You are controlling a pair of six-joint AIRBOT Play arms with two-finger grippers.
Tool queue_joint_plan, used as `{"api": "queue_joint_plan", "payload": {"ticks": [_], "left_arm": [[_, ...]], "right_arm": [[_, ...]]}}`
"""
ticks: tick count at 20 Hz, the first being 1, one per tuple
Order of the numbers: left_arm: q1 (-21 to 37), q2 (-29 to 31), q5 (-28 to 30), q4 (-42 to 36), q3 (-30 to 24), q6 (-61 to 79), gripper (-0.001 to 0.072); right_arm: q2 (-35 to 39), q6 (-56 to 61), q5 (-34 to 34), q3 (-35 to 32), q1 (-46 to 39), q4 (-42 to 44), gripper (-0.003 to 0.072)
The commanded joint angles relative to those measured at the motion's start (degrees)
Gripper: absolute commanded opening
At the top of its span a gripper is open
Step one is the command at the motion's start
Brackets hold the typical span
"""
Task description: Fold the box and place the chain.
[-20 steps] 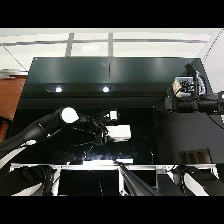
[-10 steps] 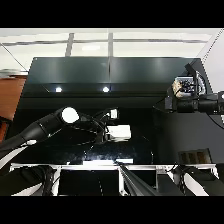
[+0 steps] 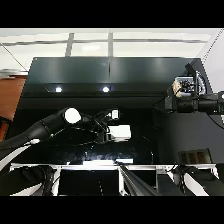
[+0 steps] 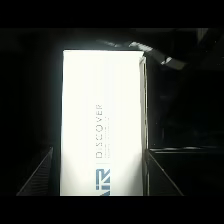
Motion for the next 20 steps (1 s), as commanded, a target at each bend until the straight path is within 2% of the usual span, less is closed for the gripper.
{"api": "queue_joint_plan", "payload": {"ticks": [1, 14, 17, 20], "left_arm": [[-0.07, -0.26, 0.22, 0.0, 0.02, 0.0, 0.071], [0.02, 2.08, 0.76, 0.94, 0.09, -0.02, 0.071], [0.0, 1.66, -1.33, 0.92, 0.07, -0.7, 0.071], [0.0, 1.64, -0.17, 0.92, 0.07, -1.55, 0.0711]], "right_arm": [[0.04, 0.02, -0.02, 0.04, 0.0, 0.0, 0.0019], [0.04, 0.02, 0.04, 0.04, 0.0, 0.0, 0.0019], [0.04, 0.02, 0.04, 0.04, 0.0, 0.0, 0.0019], [0.04, 0.02, 0.02, 0.04, 0.0, 0.0, 0.0019]]}}
